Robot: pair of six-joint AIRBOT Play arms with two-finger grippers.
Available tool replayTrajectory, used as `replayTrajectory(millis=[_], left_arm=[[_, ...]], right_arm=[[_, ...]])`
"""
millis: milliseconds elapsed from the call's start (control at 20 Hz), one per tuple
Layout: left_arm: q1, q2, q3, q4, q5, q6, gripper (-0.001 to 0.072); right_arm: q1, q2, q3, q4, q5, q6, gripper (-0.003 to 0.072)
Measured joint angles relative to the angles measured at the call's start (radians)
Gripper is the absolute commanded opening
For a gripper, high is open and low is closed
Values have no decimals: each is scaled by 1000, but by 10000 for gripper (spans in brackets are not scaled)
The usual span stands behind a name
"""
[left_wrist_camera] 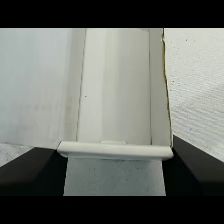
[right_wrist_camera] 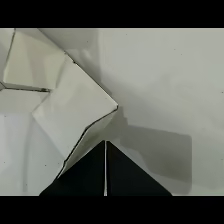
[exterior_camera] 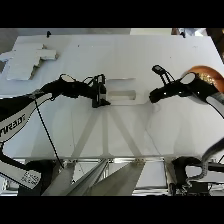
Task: Fold the box and place the chain.
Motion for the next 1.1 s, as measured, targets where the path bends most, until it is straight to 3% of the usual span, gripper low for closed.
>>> replayTrajectory(millis=[200, 300, 900, 950, 1050, 1100], left_arm=[[0, 0, 0, 0, 0, 0, 501], [0, 0, 0, 0, 0, 0, 501], [0, 0, 0, 0, 0, 0, 501], [0, 0, 0, 0, 0, 0, 501], [0, 0, 0, 0, 0, 0, 501], [0, 0, 0, 0, 0, 0, 501]], right_arm=[[23, -4, -5, 81, -2, 0, 26], [27, 2, -5, 130, 10, 0, 205], [31, 22, -5, 306, 34, 2, 270], [31, 22, -5, 312, 35, 2, 289], [31, 22, -5, 320, 39, -2, 417], [32, 22, -5, 321, 42, -11, 418]])
